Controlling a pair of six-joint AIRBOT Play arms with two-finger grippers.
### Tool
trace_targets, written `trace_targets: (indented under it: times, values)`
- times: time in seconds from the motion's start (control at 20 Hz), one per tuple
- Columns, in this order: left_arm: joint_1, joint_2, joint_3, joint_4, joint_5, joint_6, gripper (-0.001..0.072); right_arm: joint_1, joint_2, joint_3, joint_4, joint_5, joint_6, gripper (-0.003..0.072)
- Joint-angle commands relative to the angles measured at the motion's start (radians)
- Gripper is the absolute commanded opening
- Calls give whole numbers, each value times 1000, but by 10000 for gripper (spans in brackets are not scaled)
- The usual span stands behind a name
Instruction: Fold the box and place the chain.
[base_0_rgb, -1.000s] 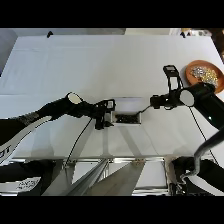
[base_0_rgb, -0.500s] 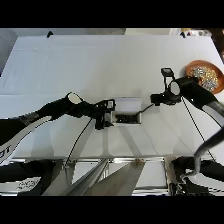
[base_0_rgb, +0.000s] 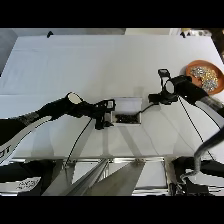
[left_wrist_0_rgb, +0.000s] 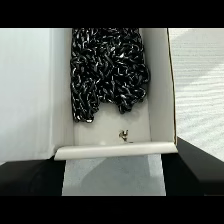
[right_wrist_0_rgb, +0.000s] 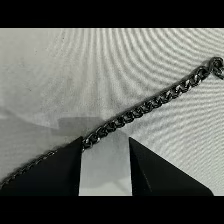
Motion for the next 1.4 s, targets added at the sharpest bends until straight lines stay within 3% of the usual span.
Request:
trace_targets:
  times: [0.0, 0.1, 0.2, 0.25, 0.45, 0.8, 1.05, 1.35]
  values:
    - [0, 0, 0, 0, 0, 0, 334, -1, -14, 1, 0, 5, 0, 275]
    - [0, 0, 0, 0, 0, 0, 334, 0, -14, 1, 0, 3, -1, 196]
    - [0, 0, 0, 0, 0, 0, 334, 0, -13, 1, 0, 22, -17, 40]
    - [0, 0, 0, 0, 0, 0, 334, 0, -12, 1, 0, 38, -30, 17]
    - [0, 0, 0, 0, 0, 0, 334, 0, 60, 1, -8, 105, -97, 17]
    - [0, 0, 0, 0, 0, 0, 334, 82, 383, 1, 28, 290, -178, 17]
    - [0, 0, 0, 0, 0, 0, 334, 246, 536, 1, 170, 248, -177, 17]
    - [0, 0, 0, 0, 0, 0, 334, 419, 554, 1, 346, 63, -173, 17]
